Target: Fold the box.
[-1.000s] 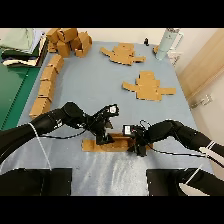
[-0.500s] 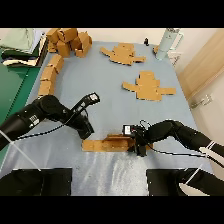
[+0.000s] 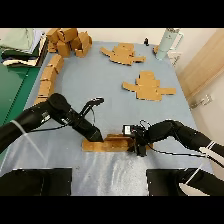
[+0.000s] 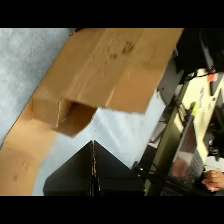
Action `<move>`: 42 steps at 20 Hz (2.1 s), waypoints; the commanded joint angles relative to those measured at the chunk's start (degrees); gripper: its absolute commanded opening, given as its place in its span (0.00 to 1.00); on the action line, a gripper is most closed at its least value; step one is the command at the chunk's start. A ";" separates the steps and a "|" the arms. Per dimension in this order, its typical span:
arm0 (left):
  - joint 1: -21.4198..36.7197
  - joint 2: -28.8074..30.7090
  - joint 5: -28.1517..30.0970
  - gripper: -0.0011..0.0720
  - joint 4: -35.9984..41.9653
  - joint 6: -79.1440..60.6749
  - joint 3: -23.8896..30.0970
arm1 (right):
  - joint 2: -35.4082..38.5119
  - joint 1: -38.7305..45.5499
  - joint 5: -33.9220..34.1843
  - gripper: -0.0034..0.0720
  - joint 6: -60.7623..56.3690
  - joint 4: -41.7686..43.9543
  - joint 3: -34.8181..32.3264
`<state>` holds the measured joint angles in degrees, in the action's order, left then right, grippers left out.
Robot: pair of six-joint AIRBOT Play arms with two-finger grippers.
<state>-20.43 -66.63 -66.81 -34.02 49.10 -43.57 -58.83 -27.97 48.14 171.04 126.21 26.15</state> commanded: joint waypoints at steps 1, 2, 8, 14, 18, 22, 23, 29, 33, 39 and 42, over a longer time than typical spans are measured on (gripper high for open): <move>-0.17 -7.39 2.62 0.03 3.87 -0.02 -4.26 | -0.02 0.00 -0.02 0.70 0.00 0.02 -0.02; 0.09 -8.94 3.43 0.03 3.87 0.00 -5.79 | -0.02 0.00 -0.02 0.70 0.00 0.02 -0.02; 3.58 -12.22 6.38 0.03 3.82 0.55 -9.27 | -0.02 -0.02 -0.02 0.70 0.00 0.02 -0.02; 0.87 -16.44 5.73 0.03 4.00 1.55 -9.20 | -0.02 0.00 -0.02 0.70 0.00 0.00 -0.02; -0.31 -20.35 5.29 0.03 2.43 2.29 -9.11 | -0.02 0.00 -0.02 0.70 0.00 0.02 -0.02; 1.27 -20.33 6.47 0.03 1.46 2.08 -9.25 | -0.02 -0.02 -0.02 0.70 0.00 0.00 -0.02; 2.14 -19.39 6.19 0.03 1.46 0.44 -9.20 | -0.02 0.00 -0.02 0.70 0.00 0.00 -0.02; 6.16 -1.38 9.35 0.03 1.44 -18.14 -0.74 | -0.02 0.00 -0.02 0.70 0.00 0.02 -0.02; 6.08 15.17 20.37 0.03 0.50 -30.75 10.49 | -0.02 -0.02 -0.02 0.70 0.00 0.00 -0.02; 4.28 19.17 23.63 0.99 0.15 -47.01 17.55 | -0.02 -0.02 0.00 0.70 0.00 0.02 -0.02; -0.28 16.26 28.09 0.99 0.22 -48.19 17.55 | -0.02 -0.02 -0.02 0.70 0.00 0.00 -0.02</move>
<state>-17.72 -49.28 -42.65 -33.89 5.17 -27.07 -58.83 -27.97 48.12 171.04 126.21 26.15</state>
